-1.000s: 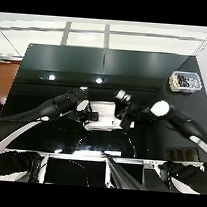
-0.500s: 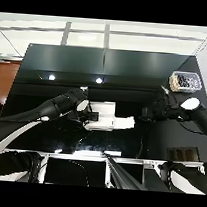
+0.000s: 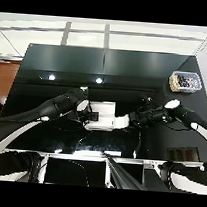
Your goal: Fold the box and place the chain.
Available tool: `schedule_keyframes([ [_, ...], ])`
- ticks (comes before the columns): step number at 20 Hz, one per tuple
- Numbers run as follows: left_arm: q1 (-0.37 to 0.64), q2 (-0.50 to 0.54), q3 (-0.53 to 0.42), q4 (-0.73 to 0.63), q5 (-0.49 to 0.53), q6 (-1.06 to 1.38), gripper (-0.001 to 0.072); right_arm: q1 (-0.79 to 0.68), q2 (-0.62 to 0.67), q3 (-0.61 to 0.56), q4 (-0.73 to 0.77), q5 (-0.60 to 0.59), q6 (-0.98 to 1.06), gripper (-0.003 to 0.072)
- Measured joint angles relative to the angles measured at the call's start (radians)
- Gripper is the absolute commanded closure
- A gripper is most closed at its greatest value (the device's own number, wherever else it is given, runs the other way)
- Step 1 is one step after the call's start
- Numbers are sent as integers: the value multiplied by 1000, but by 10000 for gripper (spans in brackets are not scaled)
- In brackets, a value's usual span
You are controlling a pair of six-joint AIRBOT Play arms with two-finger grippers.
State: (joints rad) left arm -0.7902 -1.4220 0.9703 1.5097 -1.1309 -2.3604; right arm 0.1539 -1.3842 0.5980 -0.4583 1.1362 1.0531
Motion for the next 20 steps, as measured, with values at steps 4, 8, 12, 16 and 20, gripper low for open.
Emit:
schedule_keyframes([
  [4,0,0,0,0,0,0,681,17,-10,59,38,88,-37,103],
  [8,0,0,0,0,-2,0,681,51,-14,108,52,132,-38,131],
  [12,0,0,0,0,-2,0,681,130,-14,143,26,76,8,132],
  [16,0,0,0,0,-3,0,681,209,-14,200,-53,7,95,244],
  [20,0,0,0,0,-6,-2,681,287,-14,259,-168,-61,239,244],
])
